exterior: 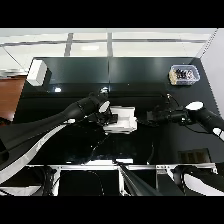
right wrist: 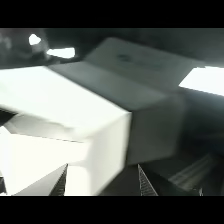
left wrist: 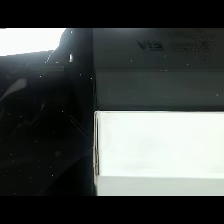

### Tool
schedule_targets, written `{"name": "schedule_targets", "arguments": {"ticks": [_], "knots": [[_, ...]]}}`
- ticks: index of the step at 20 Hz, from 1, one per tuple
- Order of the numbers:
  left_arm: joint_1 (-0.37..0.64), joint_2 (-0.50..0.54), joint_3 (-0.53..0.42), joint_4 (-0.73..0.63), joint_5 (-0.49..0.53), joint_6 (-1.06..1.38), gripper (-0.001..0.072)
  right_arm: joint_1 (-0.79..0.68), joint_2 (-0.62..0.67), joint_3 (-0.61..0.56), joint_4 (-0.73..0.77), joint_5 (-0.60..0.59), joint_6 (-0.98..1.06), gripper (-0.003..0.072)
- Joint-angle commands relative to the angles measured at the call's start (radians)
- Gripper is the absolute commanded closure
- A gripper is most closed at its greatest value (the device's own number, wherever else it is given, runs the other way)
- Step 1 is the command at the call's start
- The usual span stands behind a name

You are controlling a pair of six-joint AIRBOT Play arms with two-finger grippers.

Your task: Fold the box and place the chain.

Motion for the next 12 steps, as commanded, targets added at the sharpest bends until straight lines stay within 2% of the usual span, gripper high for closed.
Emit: {"name": "schedule_targets", "arguments": {"ticks": [1, 4, 6, 9, 12], "knots": [[0.0, 0.0, 0.0, -0.007, 0.001, 0.0, 0.0684, 0.059, -0.001, 0.058, 0.006, 0.037, 0.013, 0.0211], [0.0, 0.0, 0.0, -0.008, 0.001, 0.0, 0.0684, 0.137, -0.001, 0.08, -0.005, -0.021, 0.11, 0.0213], [0.0, 0.0, 0.0, -0.008, 0.001, 0.0, 0.0684, 0.181, -0.001, 0.11, -0.074, -0.05, 0.176, 0.0342], [0.0, 0.0, 0.0, -0.008, 0.001, 0.0, 0.0684, 0.233, -0.001, 0.165, -0.241, -0.065, 0.329, 0.0343], [0.0, 0.0, 0.0, -0.007, 0.002, 0.0, 0.0684, 0.279, -0.001, 0.202, -0.342, -0.077, 0.427, 0.0349]]}}
